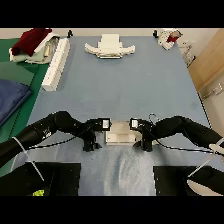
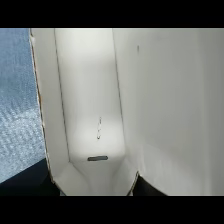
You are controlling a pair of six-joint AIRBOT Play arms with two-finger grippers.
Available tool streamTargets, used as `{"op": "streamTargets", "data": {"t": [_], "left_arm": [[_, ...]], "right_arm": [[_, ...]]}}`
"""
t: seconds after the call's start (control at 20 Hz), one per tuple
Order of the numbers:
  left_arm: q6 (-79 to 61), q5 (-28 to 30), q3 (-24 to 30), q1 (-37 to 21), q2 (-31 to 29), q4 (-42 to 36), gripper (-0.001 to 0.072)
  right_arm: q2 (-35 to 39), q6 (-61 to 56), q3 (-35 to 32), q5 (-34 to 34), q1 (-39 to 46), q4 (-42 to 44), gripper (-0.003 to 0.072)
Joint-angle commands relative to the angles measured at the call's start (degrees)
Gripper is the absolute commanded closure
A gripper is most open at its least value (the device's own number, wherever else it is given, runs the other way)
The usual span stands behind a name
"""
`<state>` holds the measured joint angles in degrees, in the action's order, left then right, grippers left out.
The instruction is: Fold the box.
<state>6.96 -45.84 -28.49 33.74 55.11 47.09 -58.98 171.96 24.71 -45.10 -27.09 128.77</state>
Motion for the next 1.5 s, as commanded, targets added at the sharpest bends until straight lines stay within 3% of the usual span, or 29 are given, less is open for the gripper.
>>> {"op": "streamTargets", "data": {"t": [0.0, 0.25, 1.05, 1.1, 1.15, 1.2, 1.45], "left_arm": [[-8.17, 6.45, 1.16, -0.26, 3.82, -6.51, 0.0021], [-16.85, 6.91, 1.16, -0.26, 6.21, -14.51, 0.0021], [-16.83, 11.30, 1.18, 3.08, 11.34, -15.43, 0.0023], [-16.83, 11.32, 1.20, 3.08, 11.56, -15.41, 0.0031], [-16.85, 11.30, 1.20, 3.08, 11.65, -15.41, 0.0142], [-16.81, 11.19, 1.20, 3.08, 11.65, -15.41, 0.0189], [-16.83, 11.17, 2.01, 3.08, 11.65, -15.41, 0.0187]], "right_arm": [[0.02, -0.02, -0.02, 0.02, -0.04, 0.02, 0.0172], [0.02, -0.02, -0.02, 0.02, -0.04, 0.02, 0.0172], [0.02, -0.02, -0.02, 0.02, -0.04, 0.02, 0.0172], [0.02, -0.02, -0.02, 0.02, -0.04, 0.02, 0.0172], [0.02, -0.02, -0.02, 0.02, -0.04, 0.02, 0.0172], [0.02, 0.00, -0.02, 0.02, -0.04, 0.02, 0.0172], [0.02, 0.00, -0.02, 0.02, -0.04, 0.02, 0.0172]]}}
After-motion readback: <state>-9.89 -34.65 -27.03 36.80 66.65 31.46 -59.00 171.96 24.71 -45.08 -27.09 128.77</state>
